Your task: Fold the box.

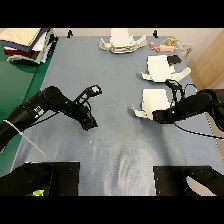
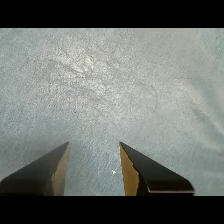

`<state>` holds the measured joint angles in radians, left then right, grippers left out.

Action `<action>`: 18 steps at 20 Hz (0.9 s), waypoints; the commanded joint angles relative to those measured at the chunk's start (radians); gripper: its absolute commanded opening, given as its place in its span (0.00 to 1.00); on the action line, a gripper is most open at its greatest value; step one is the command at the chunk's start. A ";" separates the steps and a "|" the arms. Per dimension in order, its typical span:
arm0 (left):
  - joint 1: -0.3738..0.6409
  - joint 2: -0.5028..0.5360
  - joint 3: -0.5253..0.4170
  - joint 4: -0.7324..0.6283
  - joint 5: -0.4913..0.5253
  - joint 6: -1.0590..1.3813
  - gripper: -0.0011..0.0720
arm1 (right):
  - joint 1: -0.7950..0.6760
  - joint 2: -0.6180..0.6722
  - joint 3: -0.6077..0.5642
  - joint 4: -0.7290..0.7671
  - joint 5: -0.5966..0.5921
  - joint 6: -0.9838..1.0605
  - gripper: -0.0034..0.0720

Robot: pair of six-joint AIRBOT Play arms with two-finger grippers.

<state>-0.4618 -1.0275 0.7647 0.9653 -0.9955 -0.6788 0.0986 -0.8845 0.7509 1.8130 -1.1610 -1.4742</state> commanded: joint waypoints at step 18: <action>0.001 0.001 0.000 0.000 0.000 0.000 0.67 | -0.521 -0.392 0.453 -0.333 -0.118 -0.119 0.75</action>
<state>-0.4618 -1.0275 0.7647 0.9653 -0.9955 -0.6788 -0.3008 -1.1450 1.0904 1.4685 -1.2564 -1.4902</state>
